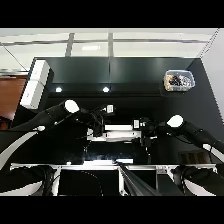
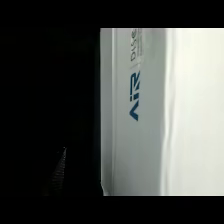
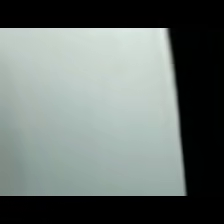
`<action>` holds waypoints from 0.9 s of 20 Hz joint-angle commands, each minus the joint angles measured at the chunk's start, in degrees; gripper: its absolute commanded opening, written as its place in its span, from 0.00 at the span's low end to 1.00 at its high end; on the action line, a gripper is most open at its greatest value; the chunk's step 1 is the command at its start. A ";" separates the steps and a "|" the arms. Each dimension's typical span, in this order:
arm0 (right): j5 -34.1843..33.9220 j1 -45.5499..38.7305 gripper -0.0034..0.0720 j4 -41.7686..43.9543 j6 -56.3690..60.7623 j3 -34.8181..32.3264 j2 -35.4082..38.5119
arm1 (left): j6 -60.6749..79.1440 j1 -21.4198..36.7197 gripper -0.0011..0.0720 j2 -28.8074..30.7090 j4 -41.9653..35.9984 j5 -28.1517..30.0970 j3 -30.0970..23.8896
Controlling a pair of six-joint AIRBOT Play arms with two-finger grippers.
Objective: Fold the box and place the chain.
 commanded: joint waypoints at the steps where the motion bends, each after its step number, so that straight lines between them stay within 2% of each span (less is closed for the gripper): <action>1: 0.00 0.04 0.22 -0.07 0.02 -0.02 -0.04 | -12.09 1.44 0.67 4.74 6.82 -2.14 0.07; 3: 0.00 0.04 0.22 -0.07 0.04 -0.02 -0.04 | -24.00 1.86 0.67 9.33 15.63 -5.62 0.07; 4: 0.00 0.04 0.22 -0.04 0.04 -0.02 -0.04 | -29.46 1.81 0.60 11.76 20.00 -7.91 0.07; 5: 0.00 0.04 0.22 -0.04 0.04 -0.02 -0.04 | -33.57 1.84 0.30 13.84 22.77 -10.62 0.07; 6: 0.00 0.04 0.22 -0.04 0.04 -0.02 -0.04 | -35.04 1.86 0.05 15.80 24.44 -13.92 0.07; 8: 0.00 0.04 0.22 -0.04 0.02 -0.02 -0.04 | -40.89 1.70 0.05 18.16 22.93 -18.58 -0.02; 10: 0.00 0.04 0.22 -0.07 0.02 -0.02 -0.04 | -45.92 0.90 0.05 18.03 14.16 -22.80 -0.94; 11: 0.00 0.04 0.22 -0.04 0.04 -0.02 -0.04 | -45.35 -0.22 0.05 17.84 8.17 -22.75 -2.43; 12: 0.00 0.04 0.22 -0.07 0.02 -0.02 -0.04 | -43.30 -1.57 0.05 17.81 1.81 -19.10 -4.28; 14: 0.00 0.04 0.22 -0.04 0.02 -0.02 -0.04 | -39.63 -3.32 0.05 17.84 -7.80 -4.81 -7.21; 16: 0.00 0.04 0.22 -0.07 0.02 -0.02 -0.04 | -36.39 -4.07 0.05 17.16 -14.40 11.58 -9.05; 18: 0.00 0.04 0.22 -0.04 0.04 -0.02 -0.04 | -35.89 -4.04 0.05 15.78 -16.63 24.06 -9.09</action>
